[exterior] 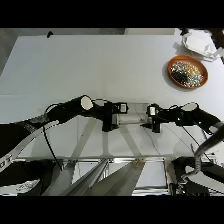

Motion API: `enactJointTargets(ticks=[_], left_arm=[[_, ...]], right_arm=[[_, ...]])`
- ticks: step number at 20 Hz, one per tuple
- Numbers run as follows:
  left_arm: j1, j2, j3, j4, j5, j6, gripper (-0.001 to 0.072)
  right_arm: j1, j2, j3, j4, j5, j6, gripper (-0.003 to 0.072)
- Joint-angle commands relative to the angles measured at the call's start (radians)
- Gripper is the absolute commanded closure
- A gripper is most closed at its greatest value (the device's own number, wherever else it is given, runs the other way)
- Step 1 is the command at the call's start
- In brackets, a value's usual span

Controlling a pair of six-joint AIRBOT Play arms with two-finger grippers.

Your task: Fold the box and place the chain.

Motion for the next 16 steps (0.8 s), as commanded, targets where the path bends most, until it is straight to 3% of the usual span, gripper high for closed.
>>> enactJointTargets(ticks=[1, 3, 4, 6, 8, 16], left_arm=[[-0.003, -0.006, 0.0, -0.017, 0.003, -0.003, 0.002], [-0.004, -0.026, -0.001, -0.015, -0.016, -0.002, 0.0024], [-0.005, -0.035, -0.001, -0.013, -0.016, -0.003, 0.0083], [-0.005, -0.045, -0.001, -0.012, -0.013, -0.002, 0.0292], [-0.005, -0.046, -0.001, -0.012, -0.008, -0.002, 0.0393], [-0.005, -0.049, -0.001, -0.01, -0.009, -0.002, 0.0366]], right_arm=[[0.0, 0.0, 0.0, 0.0, 0.0, 0.0, 0.0284], [0.0, 0.0, 0.0, 0.0, 0.0, 0.0, 0.0284], [0.0, 0.0, 0.0, 0.0, 0.0, 0.0, 0.0284], [0.0, 0.0, 0.0, 0.0, 0.0, 0.0, 0.0284], [0.0, 0.0, 0.0, 0.0, 0.0, 0.0, 0.0284], [0.0, 0.0, 0.0, 0.0, 0.0, 0.0, 0.0284]])
